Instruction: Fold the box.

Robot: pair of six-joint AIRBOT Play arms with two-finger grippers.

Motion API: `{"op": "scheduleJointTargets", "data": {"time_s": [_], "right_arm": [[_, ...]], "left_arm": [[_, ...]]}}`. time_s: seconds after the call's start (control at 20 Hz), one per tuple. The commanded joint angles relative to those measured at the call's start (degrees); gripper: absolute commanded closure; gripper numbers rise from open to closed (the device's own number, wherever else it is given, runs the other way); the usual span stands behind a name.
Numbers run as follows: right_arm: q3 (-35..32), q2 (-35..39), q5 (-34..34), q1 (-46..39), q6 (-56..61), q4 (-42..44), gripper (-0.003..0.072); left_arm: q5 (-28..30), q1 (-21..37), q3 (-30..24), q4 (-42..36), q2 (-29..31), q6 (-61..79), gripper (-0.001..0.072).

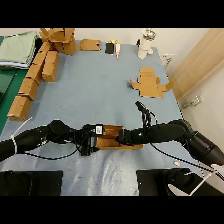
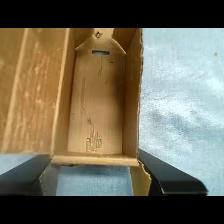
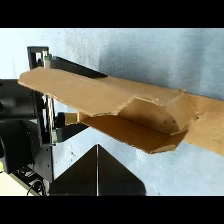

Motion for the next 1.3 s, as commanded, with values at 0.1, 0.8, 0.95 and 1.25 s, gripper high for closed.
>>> {"op": "scheduleJointTargets", "data": {"time_s": [0.1,0.8,0.95,1.25], "right_arm": [[0.07,-0.17,0.98,0.04,-0.26,-0.37,0.0682],[0.07,-0.17,1.01,0.04,-0.68,-0.66,0.0682],[0.07,-0.17,0.98,0.04,-0.68,-0.76,0.0682],[0.07,-0.17,0.96,0.04,-0.68,-0.83,0.0682]], "left_arm": [[-1.27,-0.09,0.00,0.48,-1.27,0.55,0.0117],[-1.38,-0.09,0.04,-1.03,-1.20,2.75,0.0117],[-1.36,-0.09,0.04,-1.42,-1.20,2.75,0.0118],[-1.42,-0.09,0.04,-2.10,-1.22,2.75,0.0117]]}}
